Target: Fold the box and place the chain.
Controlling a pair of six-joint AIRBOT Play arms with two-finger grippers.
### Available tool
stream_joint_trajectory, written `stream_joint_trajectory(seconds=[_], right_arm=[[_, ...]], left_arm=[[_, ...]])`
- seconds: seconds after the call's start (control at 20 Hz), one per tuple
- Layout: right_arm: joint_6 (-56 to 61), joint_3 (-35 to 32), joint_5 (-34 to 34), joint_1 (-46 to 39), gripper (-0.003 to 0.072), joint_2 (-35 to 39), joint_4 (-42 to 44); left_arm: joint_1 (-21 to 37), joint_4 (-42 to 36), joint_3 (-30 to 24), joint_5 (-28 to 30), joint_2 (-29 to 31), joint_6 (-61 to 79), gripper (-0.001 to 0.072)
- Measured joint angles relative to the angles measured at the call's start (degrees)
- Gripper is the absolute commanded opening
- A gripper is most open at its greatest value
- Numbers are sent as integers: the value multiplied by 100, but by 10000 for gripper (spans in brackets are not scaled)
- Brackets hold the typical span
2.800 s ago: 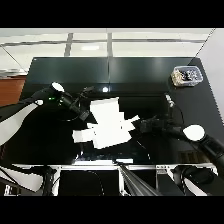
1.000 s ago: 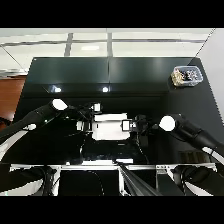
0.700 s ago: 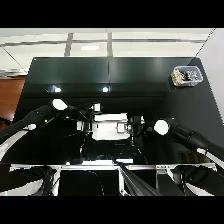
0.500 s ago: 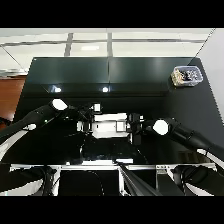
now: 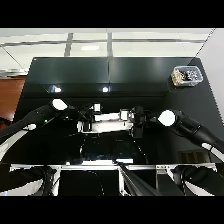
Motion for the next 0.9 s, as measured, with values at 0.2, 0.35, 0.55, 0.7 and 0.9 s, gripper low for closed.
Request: stream_joint_trajectory(seconds=[0.2,0.35,0.55,0.7,0.9], right_arm=[[-219,13,-68,-219,714,0,140],[-710,17,98,-496,715,-13,610],[-1547,17,376,-682,714,-282,1432],[-2177,17,470,-726,714,-634,1952],[-2730,17,590,-745,714,-1016,2302]], left_arm=[[0,0,0,-4,0,4,27],[0,0,-2,-2,0,4,26],[0,0,0,-2,0,4,27],[0,-2,0,0,0,4,27],[0,-2,-2,4,0,4,27]])
